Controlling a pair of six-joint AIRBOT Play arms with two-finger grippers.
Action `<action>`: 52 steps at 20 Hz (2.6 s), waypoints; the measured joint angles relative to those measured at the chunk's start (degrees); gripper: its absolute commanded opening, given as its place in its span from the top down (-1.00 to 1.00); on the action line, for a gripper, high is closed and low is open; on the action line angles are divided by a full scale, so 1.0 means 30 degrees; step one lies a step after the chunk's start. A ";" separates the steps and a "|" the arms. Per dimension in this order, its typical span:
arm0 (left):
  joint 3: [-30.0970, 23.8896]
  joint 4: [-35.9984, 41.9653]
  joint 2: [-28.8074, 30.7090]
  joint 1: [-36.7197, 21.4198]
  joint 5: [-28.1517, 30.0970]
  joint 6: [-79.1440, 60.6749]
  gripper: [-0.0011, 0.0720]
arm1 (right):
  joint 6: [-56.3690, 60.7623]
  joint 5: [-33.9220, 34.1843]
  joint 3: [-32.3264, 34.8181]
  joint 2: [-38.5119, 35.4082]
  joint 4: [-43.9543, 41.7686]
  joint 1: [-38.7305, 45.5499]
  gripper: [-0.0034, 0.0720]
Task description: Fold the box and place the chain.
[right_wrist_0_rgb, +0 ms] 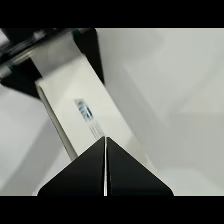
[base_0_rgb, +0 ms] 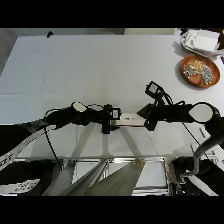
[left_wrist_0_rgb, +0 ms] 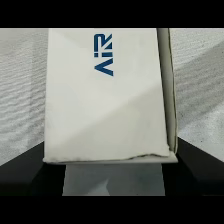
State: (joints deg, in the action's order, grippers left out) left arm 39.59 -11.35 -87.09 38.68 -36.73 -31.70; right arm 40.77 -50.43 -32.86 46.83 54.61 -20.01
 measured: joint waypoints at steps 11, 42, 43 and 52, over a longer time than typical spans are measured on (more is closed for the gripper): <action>0.0000 0.0000 0.0007 0.0000 0.0015 0.0000 0.73 | 2.0808 -0.8473 -0.0357 -0.0838 1.0819 0.0000 0.88; -0.0015 -0.2455 0.7614 -0.8626 0.1574 0.9311 0.96 | 2.5252 -0.6288 -0.0357 -0.0852 0.9296 0.0000 0.88; -0.0015 -0.3723 0.8131 -0.9865 0.1574 1.0637 0.96 | 2.5216 -0.6251 -0.0357 -0.0852 0.9296 0.0000 0.88; -0.0182 -1.6072 0.9049 -1.9358 -0.0466 2.4509 0.96 | 2.4829 -0.5428 -0.0357 -0.0845 0.9122 0.0000 0.88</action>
State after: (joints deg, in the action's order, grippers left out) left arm 39.05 -59.57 -59.94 -19.40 -38.13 41.82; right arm 115.26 -66.72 -33.93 44.29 81.97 -20.01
